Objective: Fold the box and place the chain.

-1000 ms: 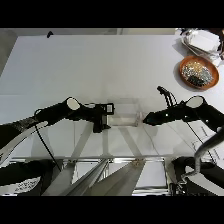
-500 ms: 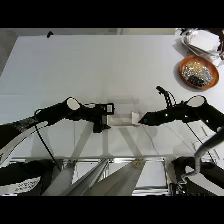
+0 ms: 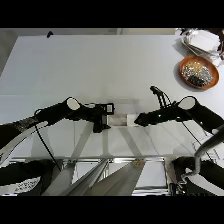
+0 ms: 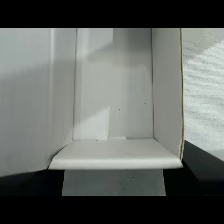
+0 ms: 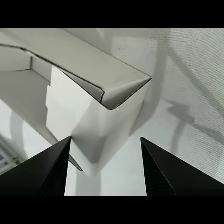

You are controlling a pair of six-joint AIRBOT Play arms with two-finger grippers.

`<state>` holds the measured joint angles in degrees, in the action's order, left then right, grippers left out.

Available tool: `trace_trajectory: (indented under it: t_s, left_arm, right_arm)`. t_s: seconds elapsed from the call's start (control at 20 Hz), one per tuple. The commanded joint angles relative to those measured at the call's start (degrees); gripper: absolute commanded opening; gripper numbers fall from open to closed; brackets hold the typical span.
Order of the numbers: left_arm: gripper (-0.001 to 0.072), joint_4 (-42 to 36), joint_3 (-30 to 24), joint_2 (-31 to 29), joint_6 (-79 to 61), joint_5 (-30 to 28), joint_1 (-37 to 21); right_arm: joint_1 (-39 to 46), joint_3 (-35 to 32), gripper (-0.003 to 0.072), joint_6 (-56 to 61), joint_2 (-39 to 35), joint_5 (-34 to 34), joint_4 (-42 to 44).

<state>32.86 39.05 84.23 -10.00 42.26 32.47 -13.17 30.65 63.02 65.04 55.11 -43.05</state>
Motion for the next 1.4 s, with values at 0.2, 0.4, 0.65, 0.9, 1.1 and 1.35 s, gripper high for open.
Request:
trace_trajectory:
  t_s: [0.2, 0.4, 0.65, 0.9, 1.1, 1.35]
  left_arm:
    - [0.0275, 0.0, 0.0, 0.0, 0.0, 0.0, 0.0]
    - [0.0275, 0.0, 0.0, 0.0, 0.0, 0.0, 0.0]
    - [0.0275, 0.0, 0.0, 0.0, 0.0, 0.0, 0.0]
    - [0.0275, 0.0, 0.0, 0.0, 0.0, 0.0, 0.0]
    - [0.0275, 0.0, 0.0, 0.0, 0.0, 0.0, 0.0]
    - [0.0275, 0.0, 0.0, 0.0, 0.0, 0.0, 0.0]
  right_arm:
    - [-7.9, 4.8, 0.0476, 16.5, 0.4, -6.7, -13.3]
    - [-11.3, 7.0, 0.0475, 24.2, 2.6, -6.3, -18.2]
    - [-16.3, 9.9, 0.0461, 34.2, 4.4, -5.4, -25.1]
    - [-20.7, 12.9, 0.0455, 45.9, 5.1, -3.9, -34.8]
    - [-24.7, 17.5, 0.0455, 54.2, 9.9, 0.0, -40.0]
    - [-28.2, 18.3, 0.0446, 61.6, 12.0, 1.6, -42.8]
